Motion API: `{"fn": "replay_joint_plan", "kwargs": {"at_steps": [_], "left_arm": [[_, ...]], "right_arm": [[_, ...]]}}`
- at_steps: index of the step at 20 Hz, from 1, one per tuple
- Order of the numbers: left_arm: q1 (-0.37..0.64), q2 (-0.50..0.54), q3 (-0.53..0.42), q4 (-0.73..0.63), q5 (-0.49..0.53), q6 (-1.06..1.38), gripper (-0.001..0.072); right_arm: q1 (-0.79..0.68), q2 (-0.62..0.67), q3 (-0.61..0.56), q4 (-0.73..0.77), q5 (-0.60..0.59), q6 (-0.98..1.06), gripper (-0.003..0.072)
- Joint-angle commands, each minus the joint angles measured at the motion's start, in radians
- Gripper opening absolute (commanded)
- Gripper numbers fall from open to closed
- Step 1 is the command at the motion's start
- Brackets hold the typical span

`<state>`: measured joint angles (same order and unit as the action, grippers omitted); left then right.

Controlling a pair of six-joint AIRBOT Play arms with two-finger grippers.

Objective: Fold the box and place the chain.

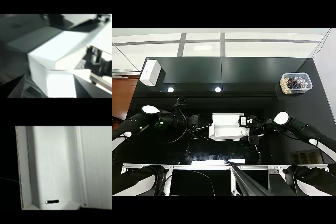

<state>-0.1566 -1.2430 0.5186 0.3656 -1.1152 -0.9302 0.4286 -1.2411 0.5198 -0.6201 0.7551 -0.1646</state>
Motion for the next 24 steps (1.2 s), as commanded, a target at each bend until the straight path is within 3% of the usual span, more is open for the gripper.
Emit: {"fn": "replay_joint_plan", "kwargs": {"at_steps": [1, 6, 13, 17, 21, 22, 23, 24], "left_arm": [[-0.02, -0.001, 0.016, 0.009, -0.063, 0.005, 0.0671], [-0.098, -0.001, 0.029, 0.102, -0.063, -0.066, 0.0671], [-0.247, -0.001, 0.114, 0.185, 0.097, -0.165, 0.0671], [-0.287, -0.001, 0.186, 0.409, 0.082, -0.4, 0.0671], [-0.341, -0.001, 0.235, 0.431, 0.083, -0.515, 0.067], [-0.358, -0.001, 0.25, 0.444, 0.084, -0.541, 0.0663], [-0.374, -0.001, 0.265, 0.457, 0.088, -0.564, 0.0599], [-0.386, -0.001, 0.278, 0.472, 0.092, -0.589, 0.0598]], "right_arm": [[0.0, 0.0, -0.001, 0.0, 0.0, 0.0, 0.0128], [0.0, 0.0, -0.001, 0.0, 0.0, 0.0, 0.0128], [0.0, 0.0, -0.001, 0.0, 0.0, 0.0, 0.0128], [0.0, 0.0, -0.001, 0.0, 0.0, 0.0, 0.0128], [0.0, 0.0, -0.001, 0.0, 0.0, 0.0, 0.0128], [0.0, 0.0, -0.001, 0.0, 0.0, 0.0, 0.0128], [0.0, 0.0, -0.001, 0.0, 0.0, 0.0, 0.0128], [0.0, 0.0, -0.001, 0.0, 0.0, 0.0, 0.0128]]}}
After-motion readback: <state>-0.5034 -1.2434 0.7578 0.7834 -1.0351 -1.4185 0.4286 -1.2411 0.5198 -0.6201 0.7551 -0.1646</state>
